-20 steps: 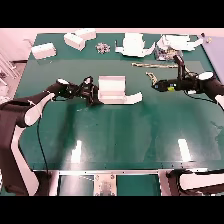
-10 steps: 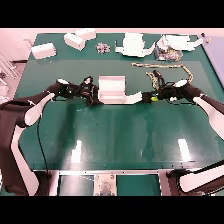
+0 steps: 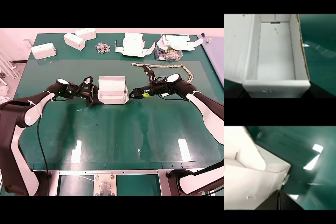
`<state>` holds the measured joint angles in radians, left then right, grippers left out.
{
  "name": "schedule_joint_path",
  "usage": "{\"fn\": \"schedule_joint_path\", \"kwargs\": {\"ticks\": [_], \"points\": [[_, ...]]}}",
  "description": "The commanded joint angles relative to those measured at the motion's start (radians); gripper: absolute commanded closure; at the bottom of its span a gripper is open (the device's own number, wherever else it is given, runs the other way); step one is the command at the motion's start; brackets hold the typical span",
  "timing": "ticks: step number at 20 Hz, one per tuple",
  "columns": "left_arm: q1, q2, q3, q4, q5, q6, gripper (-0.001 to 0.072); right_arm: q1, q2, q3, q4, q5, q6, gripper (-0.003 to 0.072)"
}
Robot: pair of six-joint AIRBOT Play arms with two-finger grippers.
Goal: Fold the box and place the chain.
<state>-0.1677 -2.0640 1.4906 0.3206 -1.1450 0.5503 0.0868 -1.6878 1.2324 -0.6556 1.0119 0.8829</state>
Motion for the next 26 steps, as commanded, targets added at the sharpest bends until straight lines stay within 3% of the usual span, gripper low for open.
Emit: {"fn": "schedule_joint_path", "kwargs": {"ticks": [1,5,8,11,13,15,17,26], "points": [[0.000,0.000,0.000,0.000,-0.001,0.000,0.0241,0.005,0.017,0.018,0.001,0.021,0.016,0.0684],[0.000,0.000,0.000,0.000,0.000,0.000,0.0241,0.005,0.036,0.020,0.001,0.021,0.014,0.0673],[0.000,0.000,0.000,0.000,-0.001,0.000,0.0241,0.005,0.036,0.021,0.001,0.021,-0.001,0.0534],[0.000,0.000,0.000,0.000,-0.004,0.000,0.0241,0.007,0.035,0.021,0.001,0.021,-0.001,0.0527],[0.000,0.000,0.000,0.000,-0.008,0.000,0.0241,0.017,0.034,0.021,0.001,0.016,-0.002,0.0457],[0.000,0.000,0.000,0.000,-0.016,0.000,0.0240,0.027,0.032,0.021,0.001,0.004,-0.004,0.0452],[0.000,0.000,0.000,0.000,-0.016,0.000,0.0240,0.040,0.024,0.021,0.001,0.000,-0.004,0.0353],[0.000,0.000,0.000,0.000,-0.018,0.000,0.0241,0.084,0.019,0.022,0.009,-0.018,0.000,0.0339]]}}
